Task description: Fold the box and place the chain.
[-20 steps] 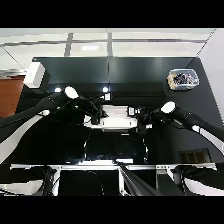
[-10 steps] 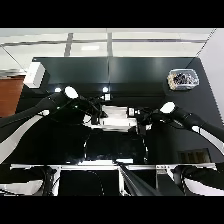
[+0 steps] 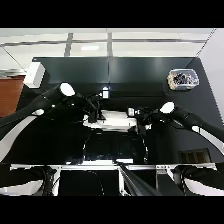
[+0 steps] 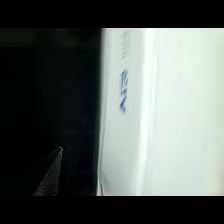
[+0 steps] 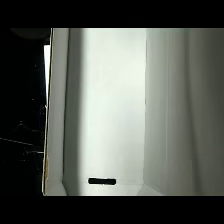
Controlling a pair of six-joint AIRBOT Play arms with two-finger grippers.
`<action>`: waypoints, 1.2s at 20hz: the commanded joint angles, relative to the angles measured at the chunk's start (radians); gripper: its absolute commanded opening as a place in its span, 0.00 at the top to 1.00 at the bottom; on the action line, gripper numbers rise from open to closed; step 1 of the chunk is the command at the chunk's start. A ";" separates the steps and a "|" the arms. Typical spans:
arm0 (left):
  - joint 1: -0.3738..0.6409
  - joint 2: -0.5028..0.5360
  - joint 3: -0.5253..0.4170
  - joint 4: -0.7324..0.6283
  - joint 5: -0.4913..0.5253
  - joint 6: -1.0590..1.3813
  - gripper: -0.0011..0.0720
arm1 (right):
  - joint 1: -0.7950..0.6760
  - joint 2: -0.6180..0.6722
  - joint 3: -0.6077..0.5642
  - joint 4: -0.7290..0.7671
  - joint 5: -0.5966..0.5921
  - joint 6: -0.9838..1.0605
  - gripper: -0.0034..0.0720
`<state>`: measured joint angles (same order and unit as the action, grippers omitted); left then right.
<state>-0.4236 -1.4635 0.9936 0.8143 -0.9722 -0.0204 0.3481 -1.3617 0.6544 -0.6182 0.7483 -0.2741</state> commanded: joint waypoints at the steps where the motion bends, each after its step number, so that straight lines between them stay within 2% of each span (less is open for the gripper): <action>1: 0.028 0.100 0.006 0.214 -0.084 -0.180 0.23 | 0.000 0.000 0.001 -0.003 0.008 -0.003 0.33; 3: 0.052 0.167 0.003 0.287 -0.139 -0.285 0.23 | 0.000 0.000 0.001 -0.008 0.019 -0.011 0.33; 5: 0.089 0.208 0.003 0.267 -0.223 -0.380 0.24 | 0.000 0.000 0.001 -0.011 0.019 -0.013 0.33; 6: 0.101 0.212 0.003 0.248 -0.268 -0.404 0.25 | 0.000 0.000 0.001 -0.011 0.020 -0.014 0.43; 7: 0.106 0.212 0.002 0.219 -0.311 -0.434 0.35 | 0.000 0.000 0.001 -0.012 0.028 -0.018 0.55; 9: 0.100 0.212 -0.022 0.114 -0.370 -0.458 0.52 | 0.000 0.000 0.001 -0.015 0.033 -0.021 0.55; 11: 0.074 0.211 -0.084 -0.039 -0.374 -0.441 0.95 | 0.000 0.000 0.001 -0.014 0.033 -0.021 0.55; 12: 0.055 0.210 -0.116 -0.093 -0.367 -0.417 0.95 | 0.000 0.000 0.001 -0.014 0.032 -0.021 0.55; 13: 0.030 0.211 -0.148 -0.139 -0.332 -0.398 0.95 | 0.000 0.000 0.001 -0.010 0.027 -0.021 0.55; 15: -0.011 0.211 -0.193 -0.209 -0.188 -0.398 0.95 | 0.000 0.000 0.001 -0.010 0.025 -0.019 0.55; 17: -0.029 0.211 -0.202 -0.288 -0.002 -0.395 0.95 | 0.000 0.000 0.001 -0.011 0.026 -0.018 0.55; 20: -0.021 0.202 -0.202 -0.488 0.216 -0.278 0.95 | 0.001 0.000 0.001 -0.011 0.026 -0.018 0.55; 22: -0.025 0.172 -0.196 -0.489 0.312 -0.238 0.95 | 0.001 0.000 0.001 -0.011 0.026 -0.018 0.55; 24: -0.025 0.137 -0.192 -0.486 0.352 -0.239 0.95 | 0.001 0.000 0.001 -0.011 0.026 -0.018 0.55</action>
<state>-0.4446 -1.2915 0.8001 0.3866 -0.7689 -0.3019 0.3481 -1.3624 0.6548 -0.6289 0.7742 -0.2924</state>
